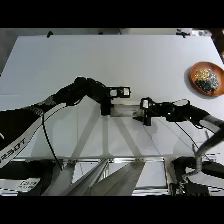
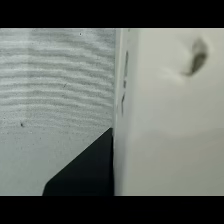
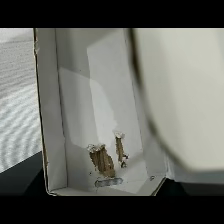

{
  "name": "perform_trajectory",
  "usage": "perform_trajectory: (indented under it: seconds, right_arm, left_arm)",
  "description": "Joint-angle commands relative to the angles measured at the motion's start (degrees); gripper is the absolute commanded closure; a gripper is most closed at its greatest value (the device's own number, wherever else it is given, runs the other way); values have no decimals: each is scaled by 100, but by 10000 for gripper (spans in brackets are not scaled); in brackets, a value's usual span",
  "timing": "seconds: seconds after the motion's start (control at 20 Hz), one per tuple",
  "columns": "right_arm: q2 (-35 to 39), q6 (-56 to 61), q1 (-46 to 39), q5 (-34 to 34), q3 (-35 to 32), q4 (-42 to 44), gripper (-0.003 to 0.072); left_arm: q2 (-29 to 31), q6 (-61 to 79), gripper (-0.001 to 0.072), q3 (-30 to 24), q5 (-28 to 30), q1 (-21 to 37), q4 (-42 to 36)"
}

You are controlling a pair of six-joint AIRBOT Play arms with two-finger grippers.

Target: Fold the box and place the chain.

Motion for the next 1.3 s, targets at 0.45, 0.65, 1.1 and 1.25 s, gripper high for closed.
perform_trajectory:
  seconds: [0.45, 0.65, 1.1, 1.25]
  right_arm:
    - [-2, -9, 0, -28, 0, -44, 186]
    - [-2, -9, 0, -26, 0, -44, 185]
    - [-2, -4, 0, -9, 0, -42, 184]
    - [-2, -4, 0, -9, 0, -42, 184]
  left_arm:
    - [-2, 0, 694, 4, 4, 2, 2]
    - [0, 2, 694, 4, 4, 2, 2]
    - [0, 2, 694, 4, 4, 2, 2]
    - [0, 2, 694, 4, 4, 2, 2]
